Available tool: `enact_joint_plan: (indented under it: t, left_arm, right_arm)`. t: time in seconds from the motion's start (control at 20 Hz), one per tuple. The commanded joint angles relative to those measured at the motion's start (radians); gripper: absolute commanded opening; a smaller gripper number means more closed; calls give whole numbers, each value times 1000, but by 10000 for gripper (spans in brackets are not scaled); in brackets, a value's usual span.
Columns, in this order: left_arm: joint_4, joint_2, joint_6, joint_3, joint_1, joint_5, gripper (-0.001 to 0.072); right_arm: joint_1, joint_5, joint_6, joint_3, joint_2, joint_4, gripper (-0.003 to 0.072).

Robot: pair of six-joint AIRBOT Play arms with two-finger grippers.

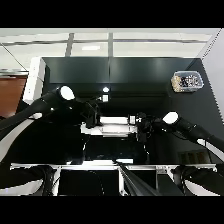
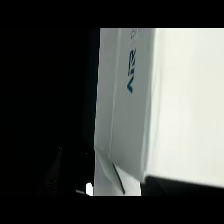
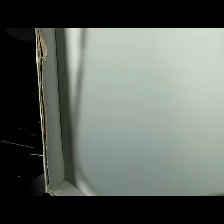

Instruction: Fold the box and place the chain.

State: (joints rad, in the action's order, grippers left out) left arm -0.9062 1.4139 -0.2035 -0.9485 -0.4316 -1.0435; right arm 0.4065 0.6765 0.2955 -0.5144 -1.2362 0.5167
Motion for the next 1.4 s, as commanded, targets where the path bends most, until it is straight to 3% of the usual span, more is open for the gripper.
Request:
enact_joint_plan:
  t: [0.0, 0.15, 0.2, 0.35, 0.5, 0.6, 0.75, 0.9, 1.35]
  left_arm:
    - [-259, -105, -267, -27, 34, -98, 519]
    - [-327, -225, -385, -25, 70, -161, 120]
    - [-312, -255, -431, -25, 81, -192, 28]
    - [-183, -279, -645, 8, 82, -267, 28]
    - [178, -271, -654, 142, 55, -215, 28]
    - [369, -269, -507, 236, 19, -65, 29]
    - [687, -241, -249, 299, 3, 264, 30]
    - [712, -177, -163, 281, 4, 394, 29]
    - [466, -3, -208, 235, -11, 302, 28]
  right_arm:
    - [1, 0, 0, -1, -1, 0, 469]
    - [1, 0, 0, -1, -1, 0, 469]
    - [1, 0, 0, -1, -1, 0, 470]
    - [1, 0, 0, -1, -1, 0, 470]
    - [1, 0, 0, -1, -1, 0, 469]
    - [1, 0, 0, -1, -1, 0, 469]
    - [1, 0, 0, -1, -1, 0, 470]
    - [1, 0, 0, -1, -1, 0, 469]
    - [1, 0, 0, -1, -1, 0, 469]
